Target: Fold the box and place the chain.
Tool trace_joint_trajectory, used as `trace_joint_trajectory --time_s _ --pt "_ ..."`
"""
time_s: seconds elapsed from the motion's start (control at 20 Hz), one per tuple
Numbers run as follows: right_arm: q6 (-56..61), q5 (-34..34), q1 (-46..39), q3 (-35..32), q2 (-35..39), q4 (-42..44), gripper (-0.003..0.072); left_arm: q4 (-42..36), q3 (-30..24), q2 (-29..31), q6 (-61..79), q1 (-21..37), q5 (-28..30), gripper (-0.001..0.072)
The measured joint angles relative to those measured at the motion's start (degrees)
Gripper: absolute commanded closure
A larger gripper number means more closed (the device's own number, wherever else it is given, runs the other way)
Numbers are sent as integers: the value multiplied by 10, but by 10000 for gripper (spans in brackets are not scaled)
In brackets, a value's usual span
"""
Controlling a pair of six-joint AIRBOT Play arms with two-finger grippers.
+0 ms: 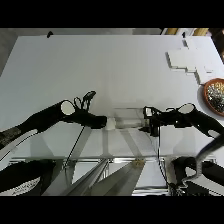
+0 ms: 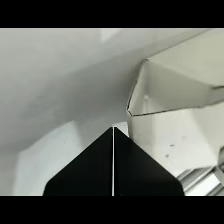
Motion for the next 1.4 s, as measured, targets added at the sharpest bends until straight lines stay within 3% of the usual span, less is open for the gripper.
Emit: trace_joint_trajectory --time_s 0.15,0.35,0.4,0.55,0.7,0.95,1.4 --pt "0 0 0 0 0 0 286 -10 2 21 5 -6 2 552" --pt "0 0 0 0 0 0 286 -16 14 36 6 -20 5 543" --pt "0 0 0 0 0 0 286 -18 18 36 5 -24 7 488" --pt "0 0 0 0 0 0 286 -23 29 32 5 -38 17 477" --pt "0 0 0 0 0 0 286 -26 33 18 5 -52 21 301" --pt "-1 0 0 0 0 0 286 -16 40 0 -7 -70 37 294" --pt "0 0 0 0 0 0 286 102 93 -23 -135 -98 58 295"
